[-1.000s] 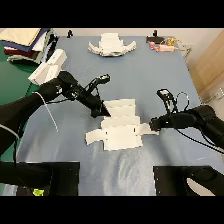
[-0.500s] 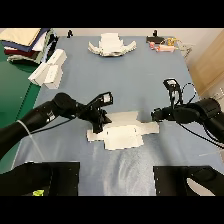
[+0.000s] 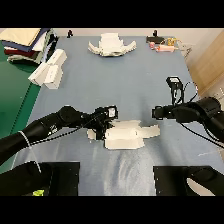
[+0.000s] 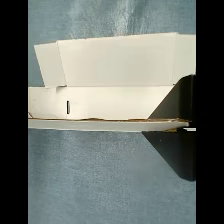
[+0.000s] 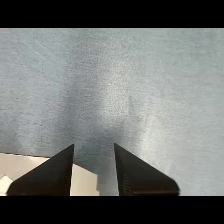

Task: Fold the box.

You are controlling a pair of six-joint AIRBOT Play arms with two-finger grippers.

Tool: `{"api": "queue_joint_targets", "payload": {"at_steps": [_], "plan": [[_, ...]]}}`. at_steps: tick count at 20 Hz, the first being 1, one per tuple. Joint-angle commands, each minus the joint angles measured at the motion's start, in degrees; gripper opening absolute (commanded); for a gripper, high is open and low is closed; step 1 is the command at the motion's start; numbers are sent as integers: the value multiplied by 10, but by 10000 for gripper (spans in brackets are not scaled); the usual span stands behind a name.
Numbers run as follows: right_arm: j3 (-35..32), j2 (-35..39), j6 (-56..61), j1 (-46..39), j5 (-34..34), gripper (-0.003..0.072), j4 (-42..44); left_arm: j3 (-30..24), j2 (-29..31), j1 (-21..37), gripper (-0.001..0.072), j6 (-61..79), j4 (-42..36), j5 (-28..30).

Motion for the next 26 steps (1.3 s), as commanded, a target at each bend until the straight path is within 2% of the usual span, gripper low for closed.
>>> {"api": "queue_joint_targets", "payload": {"at_steps": [1,5,10,18,26], "plan": [[0,0,2,0,0,385,2,2,2,-3,11,0,7,1],[0,0,2,0,0,385,2,33,1,15,11,-22,28,-61],[0,-1,2,0,0,385,2,40,-4,26,11,-30,27,-64],[0,-1,2,0,0,385,7,39,-54,26,11,-44,22,-78],[0,-1,2,0,-6,385,6,39,-53,24,9,-43,17,-115]]}}
